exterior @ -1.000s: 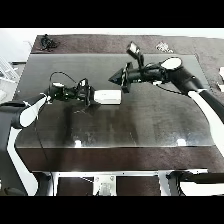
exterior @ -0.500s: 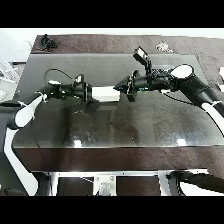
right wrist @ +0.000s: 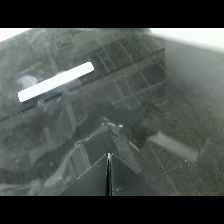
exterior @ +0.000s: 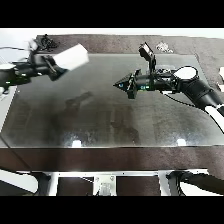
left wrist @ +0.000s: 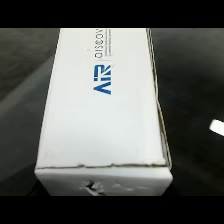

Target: Fold the box and place the chain.

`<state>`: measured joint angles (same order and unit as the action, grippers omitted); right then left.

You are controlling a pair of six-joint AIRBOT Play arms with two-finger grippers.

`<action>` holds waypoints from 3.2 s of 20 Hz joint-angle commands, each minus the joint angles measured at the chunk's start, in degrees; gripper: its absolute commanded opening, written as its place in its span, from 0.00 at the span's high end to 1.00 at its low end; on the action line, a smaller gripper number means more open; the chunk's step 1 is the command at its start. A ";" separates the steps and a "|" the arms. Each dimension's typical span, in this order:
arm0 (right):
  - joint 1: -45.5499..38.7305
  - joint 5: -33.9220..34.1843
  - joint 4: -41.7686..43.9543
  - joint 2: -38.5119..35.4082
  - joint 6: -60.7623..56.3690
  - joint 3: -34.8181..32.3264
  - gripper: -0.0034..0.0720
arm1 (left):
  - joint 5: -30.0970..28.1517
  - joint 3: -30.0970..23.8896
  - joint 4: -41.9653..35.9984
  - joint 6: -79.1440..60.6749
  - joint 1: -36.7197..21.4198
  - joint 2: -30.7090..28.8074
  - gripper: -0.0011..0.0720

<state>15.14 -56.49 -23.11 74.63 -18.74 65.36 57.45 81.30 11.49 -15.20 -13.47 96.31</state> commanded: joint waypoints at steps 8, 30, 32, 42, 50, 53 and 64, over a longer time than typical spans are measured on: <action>0.15 0.39 0.68 -0.15 -1.22 -0.31 0.94 | -35.71 -2.91 0.02 11.10 -10.54 -0.76 0.96; 0.50 0.55 0.66 0.02 -1.22 -1.73 0.89 | -41.66 -2.29 0.26 8.66 -10.54 9.97 0.00; 0.50 0.52 0.68 0.02 -1.90 -1.73 0.85 | -41.55 -2.29 0.31 8.61 -10.54 8.61 0.00; 0.39 9.29 1.03 -5.99 -3.82 -1.73 0.94 | -16.59 -2.43 4.44 18.10 -10.19 -17.79 0.96; 0.39 26.95 -18.73 -24.00 -25.00 -9.97 0.94 | -27.82 -28.20 1.51 18.95 -1.16 -44.94 0.97; 0.39 32.98 -19.52 -32.11 -26.25 -20.61 0.94 | -28.72 -41.42 -3.74 11.80 2.75 -52.13 0.97; 0.44 51.01 -21.73 -60.17 -26.08 -62.10 0.94 | -23.39 -76.17 -35.78 -23.04 5.22 -62.27 0.96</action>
<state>15.51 -9.50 -44.51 20.53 -44.62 11.31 32.67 9.93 -17.85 -31.07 -8.47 35.24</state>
